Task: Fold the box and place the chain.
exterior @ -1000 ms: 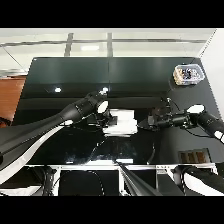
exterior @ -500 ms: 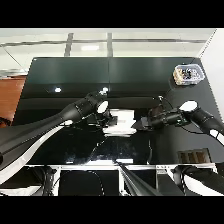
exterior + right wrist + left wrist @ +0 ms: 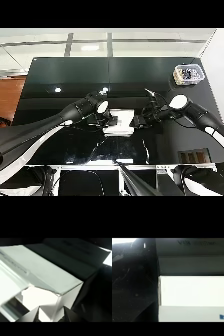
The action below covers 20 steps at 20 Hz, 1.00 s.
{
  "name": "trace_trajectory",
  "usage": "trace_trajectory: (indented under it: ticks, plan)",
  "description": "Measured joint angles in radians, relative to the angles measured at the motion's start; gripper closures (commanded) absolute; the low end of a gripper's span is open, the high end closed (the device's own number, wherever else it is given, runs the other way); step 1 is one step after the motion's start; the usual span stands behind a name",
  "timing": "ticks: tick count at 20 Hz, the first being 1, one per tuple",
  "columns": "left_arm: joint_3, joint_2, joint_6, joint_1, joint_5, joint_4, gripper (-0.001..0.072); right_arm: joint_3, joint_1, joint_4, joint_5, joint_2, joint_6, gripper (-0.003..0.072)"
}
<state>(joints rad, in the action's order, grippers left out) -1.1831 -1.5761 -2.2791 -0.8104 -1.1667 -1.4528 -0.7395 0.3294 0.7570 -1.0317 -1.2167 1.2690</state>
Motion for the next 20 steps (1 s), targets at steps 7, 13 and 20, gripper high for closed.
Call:
trace_trajectory:
  ticks: [7, 13, 20]
  plan:
    - [0.0, 0.0, 0.0, 0.0, 0.003, 0.0, 0.0686, -0.094, 0.148, 0.313, 0.021, -0.027, 0.333, 0.0445]
    - [0.0, 0.0, 0.001, 0.0, 0.003, 0.0, 0.0686, -0.2, 0.278, 0.543, -0.053, -0.122, 0.621, 0.0444]
    - [0.0, 0.0, 0.001, 0.0, 0.003, 0.0, 0.0686, -0.266, 0.361, 0.65, -0.1, -0.206, 0.8, 0.0446]
